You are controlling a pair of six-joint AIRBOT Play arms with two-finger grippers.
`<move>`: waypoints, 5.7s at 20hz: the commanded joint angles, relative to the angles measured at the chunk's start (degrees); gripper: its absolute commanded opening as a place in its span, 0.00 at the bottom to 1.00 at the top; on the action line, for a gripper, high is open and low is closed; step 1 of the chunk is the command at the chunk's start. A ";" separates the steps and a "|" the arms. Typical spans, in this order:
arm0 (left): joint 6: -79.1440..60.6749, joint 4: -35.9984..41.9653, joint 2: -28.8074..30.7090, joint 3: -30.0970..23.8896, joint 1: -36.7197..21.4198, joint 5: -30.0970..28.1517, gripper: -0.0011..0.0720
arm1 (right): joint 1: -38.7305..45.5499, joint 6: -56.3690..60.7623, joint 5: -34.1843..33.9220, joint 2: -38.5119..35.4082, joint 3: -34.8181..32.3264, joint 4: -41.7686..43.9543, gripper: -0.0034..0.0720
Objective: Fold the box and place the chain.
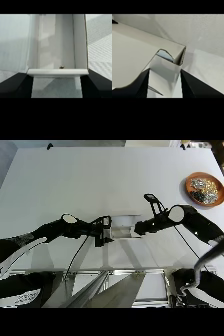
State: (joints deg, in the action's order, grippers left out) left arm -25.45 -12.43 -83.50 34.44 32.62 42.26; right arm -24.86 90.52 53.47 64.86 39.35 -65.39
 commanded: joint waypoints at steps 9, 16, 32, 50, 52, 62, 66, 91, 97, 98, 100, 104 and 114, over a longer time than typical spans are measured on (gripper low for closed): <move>0.00 0.00 0.02 0.02 -0.02 0.00 0.20 | -10.36 21.20 2.84 6.62 6.62 -12.35 0.59; 0.00 -0.02 0.02 0.02 -0.02 0.00 0.20 | -13.64 26.05 2.45 9.07 7.74 -16.28 0.57; 0.00 0.00 0.02 0.02 -0.02 -0.02 0.20 | -15.87 33.97 4.24 11.72 7.80 -23.54 0.25; 0.00 -0.02 0.02 0.02 -0.02 -0.02 0.20 | -16.37 33.99 4.00 12.70 7.80 -25.92 0.07; 0.00 0.00 0.02 0.02 -0.02 -0.02 0.20 | -16.37 33.97 3.98 12.70 7.80 -25.92 0.07; 0.00 -0.02 0.02 0.02 -0.02 -0.02 0.20 | -14.73 22.53 12.98 2.43 8.15 -27.85 0.53; 0.00 0.00 0.02 0.02 -0.02 -0.02 0.20 | -6.54 11.58 21.92 -4.83 14.12 -28.59 0.44; 0.00 0.00 0.02 0.04 -0.02 -0.02 0.20 | 46.29 -5.55 8.66 36.22 49.20 -28.70 0.34; 0.00 0.00 0.02 0.02 -0.02 0.00 0.20 | 46.29 -5.55 10.91 38.95 49.20 -28.46 0.33; 0.00 -0.02 0.02 0.02 -0.02 0.00 0.20 | 46.29 -5.57 11.58 39.23 49.20 -28.48 0.27; 0.00 0.00 0.02 0.02 -0.02 -0.02 0.20 | 46.29 -5.53 11.87 39.43 49.20 -28.48 0.26; 0.00 0.00 0.02 0.02 -0.02 -0.02 0.20 | 46.29 -5.55 11.78 39.43 49.20 -28.70 0.07; 0.00 -0.02 0.02 0.02 -0.02 -0.02 0.20 | 46.29 -7.45 13.49 27.08 49.20 -29.24 0.07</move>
State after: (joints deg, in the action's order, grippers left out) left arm -25.43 -12.43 -83.50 34.44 32.62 42.26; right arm 21.41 84.20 65.65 96.97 88.55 -95.20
